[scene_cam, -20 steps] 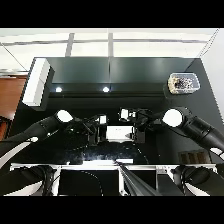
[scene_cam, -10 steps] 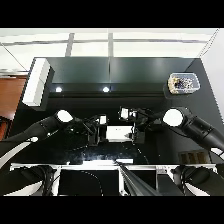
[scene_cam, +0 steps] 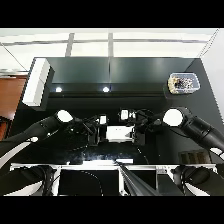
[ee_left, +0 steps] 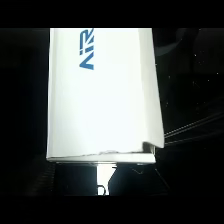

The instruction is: Fold the box and place the chain.

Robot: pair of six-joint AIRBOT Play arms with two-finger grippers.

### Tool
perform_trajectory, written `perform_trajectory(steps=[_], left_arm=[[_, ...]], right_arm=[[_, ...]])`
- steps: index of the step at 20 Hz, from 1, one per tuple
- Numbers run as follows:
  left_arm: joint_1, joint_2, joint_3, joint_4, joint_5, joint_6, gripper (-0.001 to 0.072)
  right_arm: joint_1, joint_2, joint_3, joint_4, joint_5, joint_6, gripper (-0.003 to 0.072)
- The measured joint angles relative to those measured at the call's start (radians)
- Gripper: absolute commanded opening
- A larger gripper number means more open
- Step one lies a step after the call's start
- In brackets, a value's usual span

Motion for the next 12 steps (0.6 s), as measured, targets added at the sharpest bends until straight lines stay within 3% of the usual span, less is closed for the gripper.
perform_trajectory(steps=[1, 12], left_arm=[[0.000, 0.000, 0.000, 0.000, 0.000, 0.000, 0.0403], [0.000, 0.000, 0.000, 0.000, 0.000, 0.000, 0.0403]], right_arm=[[0.000, -0.002, 0.000, 0.002, 0.005, 0.000, 0.0241], [0.000, -0.011, -0.001, 0.003, -0.002, 0.000, 0.0243]])
